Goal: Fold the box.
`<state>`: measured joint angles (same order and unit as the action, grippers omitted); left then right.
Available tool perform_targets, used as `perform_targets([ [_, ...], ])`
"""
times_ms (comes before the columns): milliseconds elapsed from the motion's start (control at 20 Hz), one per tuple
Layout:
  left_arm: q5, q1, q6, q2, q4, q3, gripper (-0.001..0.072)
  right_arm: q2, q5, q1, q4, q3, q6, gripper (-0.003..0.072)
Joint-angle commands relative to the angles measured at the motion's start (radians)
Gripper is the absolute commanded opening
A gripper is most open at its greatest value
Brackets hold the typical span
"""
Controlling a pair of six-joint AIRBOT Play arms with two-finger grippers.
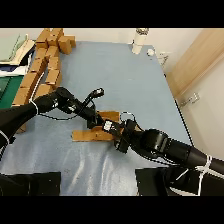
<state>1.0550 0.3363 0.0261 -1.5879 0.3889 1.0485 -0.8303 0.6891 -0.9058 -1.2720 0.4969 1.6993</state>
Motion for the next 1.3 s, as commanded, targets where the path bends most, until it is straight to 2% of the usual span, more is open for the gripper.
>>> perform_targets([
  [0, 0.0, 0.001, 0.0, -0.001, 0.0, 0.0, 0.0012, 0.002, -0.034, 0.06, -0.106, -0.002, 0.216, 0.0708],
  [250, 0.0, 0.001, 0.0, -0.001, 0.0, 0.0, 0.0012, -0.03, -0.034, 0.328, -0.679, -0.002, 0.894, 0.0709],
  [350, 0.0, 0.001, 0.0, -0.001, 0.0, 0.0, 0.0012, -0.068, -0.018, 0.401, -0.793, 0.006, 1.054, 0.0709],
  [550, 0.0, 0.001, 0.0, -0.001, 0.0, 0.0, 0.0012, -0.143, 0.053, 0.432, -0.813, 0.044, 1.116, 0.0709],
  [800, 0.0, 0.001, 0.0, -0.001, 0.0, 0.0, 0.0012, -0.137, 0.163, 0.431, -0.83, 0.051, 1.107, 0.0708],
  [1250, 0.0, 0.001, 0.0, -0.001, 0.0, 0.0, 0.0012, -0.077, 0.166, 0.431, -0.775, 0.051, 1.046, 0.0709],
])
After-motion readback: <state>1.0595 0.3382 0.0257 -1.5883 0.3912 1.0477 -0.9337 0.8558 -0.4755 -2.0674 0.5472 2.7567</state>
